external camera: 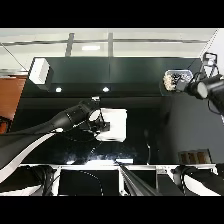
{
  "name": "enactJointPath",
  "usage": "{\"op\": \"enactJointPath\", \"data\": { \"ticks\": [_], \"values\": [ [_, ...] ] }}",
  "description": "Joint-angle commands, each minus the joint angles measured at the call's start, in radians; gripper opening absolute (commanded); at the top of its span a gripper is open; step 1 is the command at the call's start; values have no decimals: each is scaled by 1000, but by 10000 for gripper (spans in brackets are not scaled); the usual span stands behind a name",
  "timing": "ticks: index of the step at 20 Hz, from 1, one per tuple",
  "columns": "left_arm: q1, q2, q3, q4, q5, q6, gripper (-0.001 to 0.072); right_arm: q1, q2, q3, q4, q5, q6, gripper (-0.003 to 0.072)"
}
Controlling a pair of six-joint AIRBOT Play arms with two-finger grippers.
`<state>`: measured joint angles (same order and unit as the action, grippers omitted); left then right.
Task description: Fold the box and place the chain.
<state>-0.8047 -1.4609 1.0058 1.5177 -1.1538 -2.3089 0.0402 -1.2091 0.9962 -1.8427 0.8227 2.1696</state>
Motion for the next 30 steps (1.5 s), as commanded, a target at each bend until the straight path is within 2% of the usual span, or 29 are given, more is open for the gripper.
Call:
{"op": "enactJointPath", "data": {
  "ticks": [1,4,7,8,9,10,12,14,16,17,19,20,21,25,30],
  "values": [
    [0,0,0,0,0,0,31,-171,-199,167,245,-90,-116,720],
    [0,0,1,0,0,0,31,-188,-395,404,280,16,-181,720],
    [0,0,1,0,0,0,31,-189,-537,575,325,71,-195,720],
    [0,0,1,0,0,0,31,-190,-579,620,326,99,-184,694],
    [0,0,1,0,0,0,31,-192,-616,662,325,142,-168,622],
    [0,0,1,0,-1,0,31,-194,-652,701,324,190,-155,613],
    [0,0,1,0,-3,0,31,-195,-703,738,323,243,-150,613],
    [0,0,1,0,-3,0,31,-194,-725,739,326,242,-146,613],
    [0,0,1,0,-3,0,31,-193,-743,740,355,242,-146,554],
    [0,0,1,0,-3,0,31,-193,-747,740,360,238,-146,497],
    [0,0,1,0,-4,0,31,-194,-747,745,362,235,-147,214],
    [0,0,1,-1,-4,0,31,-194,-745,754,362,248,-148,43],
    [0,0,1,0,-4,0,31,-194,-742,766,362,260,-156,14],
    [0,0,1,-1,-3,0,31,-194,-654,781,362,285,-264,12],
    [0,0,1,-8,-3,0,31,-193,-439,781,390,333,-439,11]
  ]
}}
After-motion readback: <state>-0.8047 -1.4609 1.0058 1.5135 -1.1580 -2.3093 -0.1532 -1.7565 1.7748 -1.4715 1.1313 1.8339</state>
